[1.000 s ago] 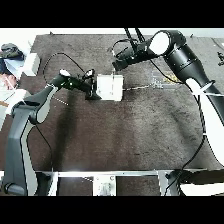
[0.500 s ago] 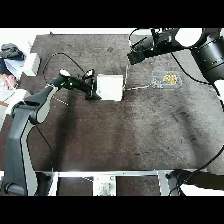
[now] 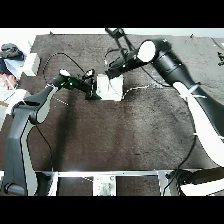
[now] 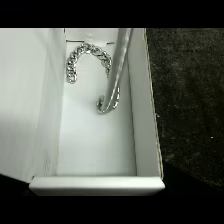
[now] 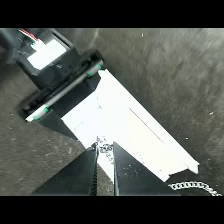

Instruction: Fold the box and place the chain.

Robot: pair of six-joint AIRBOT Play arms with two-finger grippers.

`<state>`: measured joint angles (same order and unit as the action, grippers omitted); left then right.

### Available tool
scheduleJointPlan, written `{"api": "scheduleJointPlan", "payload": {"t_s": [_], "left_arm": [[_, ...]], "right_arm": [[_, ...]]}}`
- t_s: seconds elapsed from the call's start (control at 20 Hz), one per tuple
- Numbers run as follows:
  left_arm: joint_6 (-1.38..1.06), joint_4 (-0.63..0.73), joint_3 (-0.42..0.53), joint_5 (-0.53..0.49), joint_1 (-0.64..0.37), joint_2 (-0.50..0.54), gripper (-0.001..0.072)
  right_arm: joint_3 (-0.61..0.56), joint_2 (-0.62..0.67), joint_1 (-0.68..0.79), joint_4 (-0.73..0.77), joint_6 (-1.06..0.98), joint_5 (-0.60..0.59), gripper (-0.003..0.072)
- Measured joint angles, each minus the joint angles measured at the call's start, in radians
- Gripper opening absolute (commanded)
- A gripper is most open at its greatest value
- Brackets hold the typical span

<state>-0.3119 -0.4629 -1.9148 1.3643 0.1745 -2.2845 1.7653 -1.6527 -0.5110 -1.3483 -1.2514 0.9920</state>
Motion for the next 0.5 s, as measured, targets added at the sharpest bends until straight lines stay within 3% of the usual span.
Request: {"api": "scheduleJointPlan", "payload": {"t_s": [0.05,0.15,0.5], "left_arm": [[0.000,0.000,0.000,0.000,0.000,0.000,0.0405],[0.000,0.000,0.000,0.000,0.000,0.000,0.0405],[0.000,0.000,0.000,0.000,0.000,0.000,0.0405]], "right_arm": [[-0.001,-0.021,-0.003,-0.005,-0.002,-0.002,0.0010],[-0.008,-0.053,-0.005,-0.020,-0.009,0.000,0.0303],[-0.108,-0.054,0.156,-0.065,-0.097,0.020,0.0326]]}}
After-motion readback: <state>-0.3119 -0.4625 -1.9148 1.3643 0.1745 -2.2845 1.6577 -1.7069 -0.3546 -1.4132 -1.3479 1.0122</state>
